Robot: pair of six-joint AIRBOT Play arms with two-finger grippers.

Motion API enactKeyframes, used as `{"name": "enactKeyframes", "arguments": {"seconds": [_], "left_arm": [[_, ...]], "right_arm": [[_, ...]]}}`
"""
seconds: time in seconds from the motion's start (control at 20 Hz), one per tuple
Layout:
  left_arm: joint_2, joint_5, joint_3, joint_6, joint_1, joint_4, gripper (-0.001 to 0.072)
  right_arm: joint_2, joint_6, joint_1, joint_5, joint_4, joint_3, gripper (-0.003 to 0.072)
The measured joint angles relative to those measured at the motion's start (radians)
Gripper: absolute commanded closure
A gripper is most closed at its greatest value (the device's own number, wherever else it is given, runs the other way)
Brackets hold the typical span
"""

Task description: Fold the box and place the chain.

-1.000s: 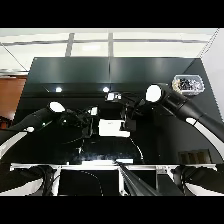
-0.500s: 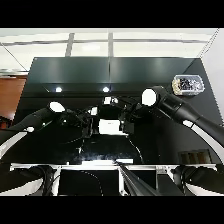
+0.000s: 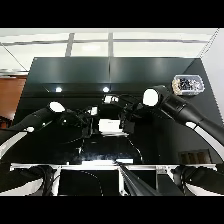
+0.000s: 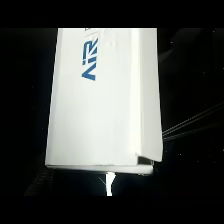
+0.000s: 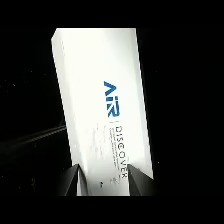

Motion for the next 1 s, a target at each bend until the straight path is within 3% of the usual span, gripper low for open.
{"name": "enactKeyframes", "arguments": {"seconds": [0.1,0.8,0.85,1.0], "left_arm": [[0.0,0.0,0.0,0.0,0.0,0.0,0.0208],[0.0,-0.001,0.0,0.0,0.0,0.0,0.0209],[0.0,-0.002,0.0,0.0,0.0,0.0,0.0208],[0.0,-0.002,0.0,0.001,0.0,0.0,0.0209]], "right_arm": [[0.002,0.005,0.0,0.0,0.0,0.0,0.0382],[0.0,0.009,0.0,-0.054,0.005,-0.008,0.0383],[0.0,0.009,0.0,-0.054,0.008,-0.014,0.0442],[0.0,0.008,0.0,-0.06,0.02,-0.026,0.0452]]}}
